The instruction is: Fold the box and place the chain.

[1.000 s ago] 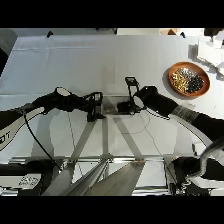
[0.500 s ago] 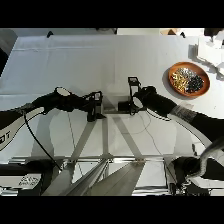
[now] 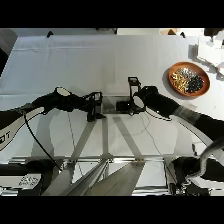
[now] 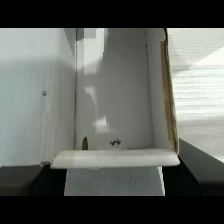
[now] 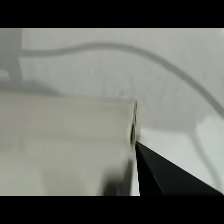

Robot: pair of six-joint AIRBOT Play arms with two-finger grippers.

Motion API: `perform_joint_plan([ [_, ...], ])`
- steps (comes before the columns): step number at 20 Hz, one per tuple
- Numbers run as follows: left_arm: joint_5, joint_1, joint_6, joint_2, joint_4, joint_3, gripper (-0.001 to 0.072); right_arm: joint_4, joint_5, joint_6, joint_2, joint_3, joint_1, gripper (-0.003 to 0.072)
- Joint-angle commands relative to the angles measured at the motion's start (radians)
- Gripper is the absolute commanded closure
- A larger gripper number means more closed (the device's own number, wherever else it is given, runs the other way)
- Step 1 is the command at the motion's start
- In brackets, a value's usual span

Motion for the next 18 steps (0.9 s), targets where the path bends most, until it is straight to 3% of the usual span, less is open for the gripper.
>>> perform_joint_plan([
  [1,0.0,0.0,-0.001,0.0,-0.001,0.0,0.0499,-0.014,0.095,-0.011,0.086,0.0,0.0,0.0277],
  [5,0.0,0.0,-0.001,0.0,-0.001,0.0,0.0499,-0.034,0.142,-0.109,0.271,0.0,0.0,0.0276],
  [7,0.0,0.0,-0.001,0.0,-0.001,0.0,0.0499,-0.124,0.119,-0.115,0.378,0.0,-0.017,0.0276],
  [10,0.0,0.0,-0.001,0.0,-0.001,0.0,0.0499,-0.178,0.065,-0.26,0.488,0.0,-0.181,0.0277],
  [15,0.0,0.0,-0.001,0.0,-0.001,0.0,0.0499,-0.169,0.038,-0.412,0.425,0.0,-0.634,0.0275],
  [16,0.0,0.0,-0.001,0.0,-0.001,0.0,0.0499,-0.15,0.021,-0.463,0.388,0.0,-0.703,0.0231],
  [17,0.0,0.0,-0.001,0.0,-0.001,0.0,0.0499,-0.097,0.003,-0.536,0.337,0.0,-0.77,0.0094],
  [18,0.0,0.0,-0.001,0.0,-0.001,0.0,0.0499,-0.01,-0.016,-0.616,0.279,0.0,-0.828,0.0068],
])
